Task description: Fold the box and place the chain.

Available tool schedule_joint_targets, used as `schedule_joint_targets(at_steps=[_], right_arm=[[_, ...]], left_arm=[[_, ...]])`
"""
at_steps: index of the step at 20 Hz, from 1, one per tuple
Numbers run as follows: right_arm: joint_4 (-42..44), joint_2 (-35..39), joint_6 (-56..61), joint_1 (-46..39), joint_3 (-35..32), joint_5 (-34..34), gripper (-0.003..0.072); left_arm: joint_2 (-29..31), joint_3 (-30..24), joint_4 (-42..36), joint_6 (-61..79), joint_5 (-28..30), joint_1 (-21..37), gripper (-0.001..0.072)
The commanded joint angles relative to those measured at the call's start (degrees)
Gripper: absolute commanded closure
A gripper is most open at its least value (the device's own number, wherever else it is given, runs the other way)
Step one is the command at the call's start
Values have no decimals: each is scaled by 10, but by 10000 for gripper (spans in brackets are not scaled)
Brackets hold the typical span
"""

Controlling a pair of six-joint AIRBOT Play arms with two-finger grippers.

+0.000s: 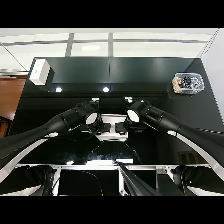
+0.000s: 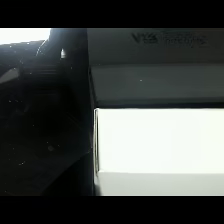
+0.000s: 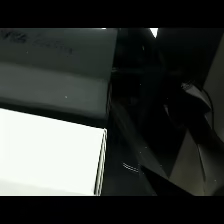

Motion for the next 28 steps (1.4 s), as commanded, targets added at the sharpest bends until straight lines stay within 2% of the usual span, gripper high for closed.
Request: schedule_joint_targets(at_steps=[1, 2, 3, 4, 5, 15, 16, 17, 28], right_arm=[[-2, -4, 14, 1, 3, 1, 210], [1, -4, 13, 1, 3, -4, 407], [6, -4, 12, 1, 3, -12, 445], [13, -4, 12, 1, 3, -22, 449], [21, -4, 3, 1, 3, -31, 687], [41, -4, -9, 1, 3, -44, 674], [45, -4, -9, 1, 3, -46, 640], [45, -4, -9, 1, 3, -46, 546], [42, -20, -8, 1, 3, -47, 548]], left_arm=[[0, 0, 0, 0, 0, 0, 681], [0, 0, 0, 0, 0, 0, 682], [0, 0, 0, 0, 0, 0, 681], [0, 0, 0, 0, 0, 0, 681], [0, 0, 0, 0, 0, 0, 681], [0, 0, 0, 0, 0, 0, 681], [0, 0, 0, 0, 0, 0, 681], [0, 0, 0, 0, 0, 0, 681], [0, 0, 0, 0, 0, 0, 681]])
